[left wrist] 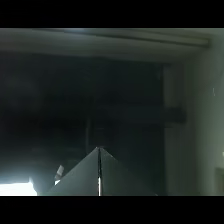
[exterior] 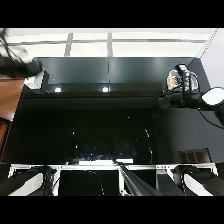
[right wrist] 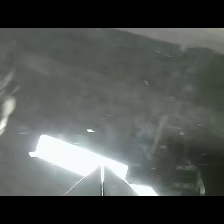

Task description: Fold the box and place the chain.

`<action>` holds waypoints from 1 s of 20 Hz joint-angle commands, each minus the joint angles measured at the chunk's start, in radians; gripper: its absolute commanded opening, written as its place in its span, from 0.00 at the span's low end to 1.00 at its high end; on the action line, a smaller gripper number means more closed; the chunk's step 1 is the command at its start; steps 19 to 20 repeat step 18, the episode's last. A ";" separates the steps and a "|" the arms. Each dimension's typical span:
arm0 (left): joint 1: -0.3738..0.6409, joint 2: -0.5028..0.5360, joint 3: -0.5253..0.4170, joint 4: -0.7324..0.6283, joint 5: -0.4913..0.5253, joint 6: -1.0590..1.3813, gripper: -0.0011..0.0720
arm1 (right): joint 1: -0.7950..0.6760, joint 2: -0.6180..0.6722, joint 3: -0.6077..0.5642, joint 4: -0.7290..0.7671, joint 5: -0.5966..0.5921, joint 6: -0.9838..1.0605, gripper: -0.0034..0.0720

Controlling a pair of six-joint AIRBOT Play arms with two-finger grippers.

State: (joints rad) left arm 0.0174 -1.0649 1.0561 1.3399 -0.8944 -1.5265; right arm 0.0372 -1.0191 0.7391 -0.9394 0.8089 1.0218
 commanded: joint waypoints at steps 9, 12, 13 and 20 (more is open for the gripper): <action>-0.126 0.325 -0.470 0.046 0.184 -0.008 0.05 | 0.026 -0.002 -0.060 -0.030 -0.124 -0.001 0.07; -0.126 0.325 -0.470 0.046 0.184 -0.008 0.05 | 0.025 -0.001 -0.060 -0.030 -0.124 -0.001 0.07; -0.126 0.325 -0.470 0.046 0.184 -0.008 0.05 | 0.025 -0.002 -0.060 -0.030 -0.124 -0.001 0.07; -0.126 0.325 -0.470 0.046 0.184 -0.008 0.05 | 0.025 -0.002 -0.060 -0.030 -0.124 -0.001 0.07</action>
